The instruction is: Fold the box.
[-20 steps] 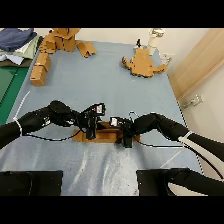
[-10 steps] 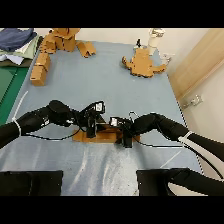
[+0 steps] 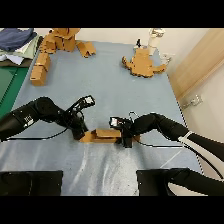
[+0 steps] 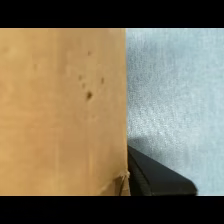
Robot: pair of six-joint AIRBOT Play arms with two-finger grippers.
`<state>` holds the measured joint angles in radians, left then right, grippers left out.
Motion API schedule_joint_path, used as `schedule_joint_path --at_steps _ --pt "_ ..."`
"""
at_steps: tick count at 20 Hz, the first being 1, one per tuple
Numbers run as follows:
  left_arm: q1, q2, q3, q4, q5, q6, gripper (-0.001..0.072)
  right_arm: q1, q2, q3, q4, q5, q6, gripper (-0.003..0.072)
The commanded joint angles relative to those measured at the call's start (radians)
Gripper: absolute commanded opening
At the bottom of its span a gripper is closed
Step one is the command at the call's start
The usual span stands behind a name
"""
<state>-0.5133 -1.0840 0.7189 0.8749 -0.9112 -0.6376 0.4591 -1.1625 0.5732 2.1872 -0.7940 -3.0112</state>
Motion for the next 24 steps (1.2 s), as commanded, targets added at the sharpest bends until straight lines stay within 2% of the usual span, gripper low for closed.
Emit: schedule_joint_path --at_steps 1,3,5,6,8,12,14,18,21,24 --pt "-0.021 0.016 -0.03 0.037 -0.252 -0.542 0.0012 0.0 0.0 0.001 0.0 0.0 0.0 0.0502" --pt "-0.066 0.016 -0.079 -0.157 -0.227 -0.581 0.0011 0.0 0.0 0.001 0.0 0.0 0.0 0.0502" --pt "-0.116 0.016 -0.122 -0.374 -0.069 -0.534 0.0011 0.0 0.0 0.001 0.0 -0.001 0.0 0.0502" --pt "-0.131 0.013 -0.137 -0.489 0.017 -0.475 0.0011 0.0 0.0 0.001 0.0 -0.001 0.0 0.0502" --pt "-0.133 -0.012 -0.141 -0.687 0.116 -0.34 0.0011 0.0 0.0 0.001 0.0 -0.001 0.0 0.0502" --pt "-0.121 -0.093 -0.141 -1.026 0.228 -0.074 0.001 0.0 0.0 0.001 0.001 -0.001 0.0 0.0502" --pt "-0.122 -0.137 -0.141 -1.088 0.28 0.0 0.0011 0.0 0.0 0.001 0.0 -0.001 0.0 0.0502" --pt "-0.122 -0.169 -0.14 -1.088 0.435 0.048 0.0011 0.0 0.0 0.001 0.0 -0.001 0.0 0.0502" --pt "-0.122 -0.188 -0.134 -1.084 0.447 0.055 0.0011 0.0 0.0 0.001 0.0 -0.001 0.0 0.0502" --pt "-0.123 -0.25 -0.091 -1.077 0.422 0.055 0.0011 0.0 0.0 0.001 0.001 -0.001 0.0 0.0502"
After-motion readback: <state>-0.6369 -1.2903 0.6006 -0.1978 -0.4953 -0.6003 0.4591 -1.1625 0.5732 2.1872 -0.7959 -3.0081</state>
